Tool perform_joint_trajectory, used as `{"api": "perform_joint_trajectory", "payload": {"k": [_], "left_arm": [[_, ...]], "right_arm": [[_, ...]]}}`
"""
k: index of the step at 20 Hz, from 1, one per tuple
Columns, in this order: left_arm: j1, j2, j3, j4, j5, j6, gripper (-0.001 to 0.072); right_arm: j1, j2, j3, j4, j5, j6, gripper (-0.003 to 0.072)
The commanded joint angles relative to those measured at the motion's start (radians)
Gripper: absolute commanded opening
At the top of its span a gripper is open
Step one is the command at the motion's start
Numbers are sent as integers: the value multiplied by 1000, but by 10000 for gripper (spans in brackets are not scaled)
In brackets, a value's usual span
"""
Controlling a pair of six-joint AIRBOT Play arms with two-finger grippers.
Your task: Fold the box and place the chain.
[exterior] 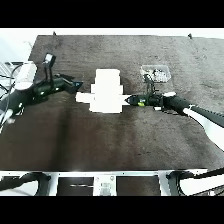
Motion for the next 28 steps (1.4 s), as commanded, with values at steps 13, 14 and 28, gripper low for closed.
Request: {"api": "perform_joint_trajectory", "payload": {"k": [13, 14, 28], "left_arm": [[-6, -679, 869, 407, -636, -502, 609], [-16, -696, 884, 406, -635, -494, 609], [-78, -775, 949, 344, -620, -468, 468]], "right_arm": [[-2, 1, 7, 3, -7, -102, 17], [-1, 1, 7, 3, -8, -102, 17], [0, 0, 7, 6, 2, -102, 17]]}}
